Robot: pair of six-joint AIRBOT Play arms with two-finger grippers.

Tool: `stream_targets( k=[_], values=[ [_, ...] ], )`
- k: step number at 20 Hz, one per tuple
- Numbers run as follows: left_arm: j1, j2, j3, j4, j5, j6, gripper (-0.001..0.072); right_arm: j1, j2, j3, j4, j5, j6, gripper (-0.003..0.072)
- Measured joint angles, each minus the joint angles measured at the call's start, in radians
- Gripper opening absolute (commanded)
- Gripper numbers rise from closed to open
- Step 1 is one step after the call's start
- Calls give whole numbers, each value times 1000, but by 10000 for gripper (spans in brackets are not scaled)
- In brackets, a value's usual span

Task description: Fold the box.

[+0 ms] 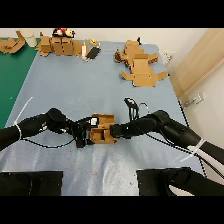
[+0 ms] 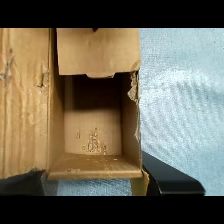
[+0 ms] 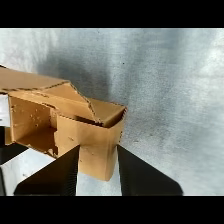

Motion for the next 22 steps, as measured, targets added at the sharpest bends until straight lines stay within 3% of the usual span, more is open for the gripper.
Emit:
stream_targets(
  k=[6, 12, 16, 20, 22],
  values=[
    [0, 0, 0, 0, 0, 0, 399, 121, -122, 145, -197, -119, 249, 383],
    [0, 0, 0, 0, 0, 0, 399, 213, -256, 309, -320, -310, 425, 382],
    [0, 0, 0, 0, 0, 0, 399, 231, -312, 381, -360, -414, 490, 383],
    [0, 0, 0, 0, 0, 0, 399, 237, -358, 411, -369, -480, 521, 460],
    [0, 0, 0, 0, 0, 0, 399, 238, -373, 416, -368, -491, 526, 460]
  ],
)
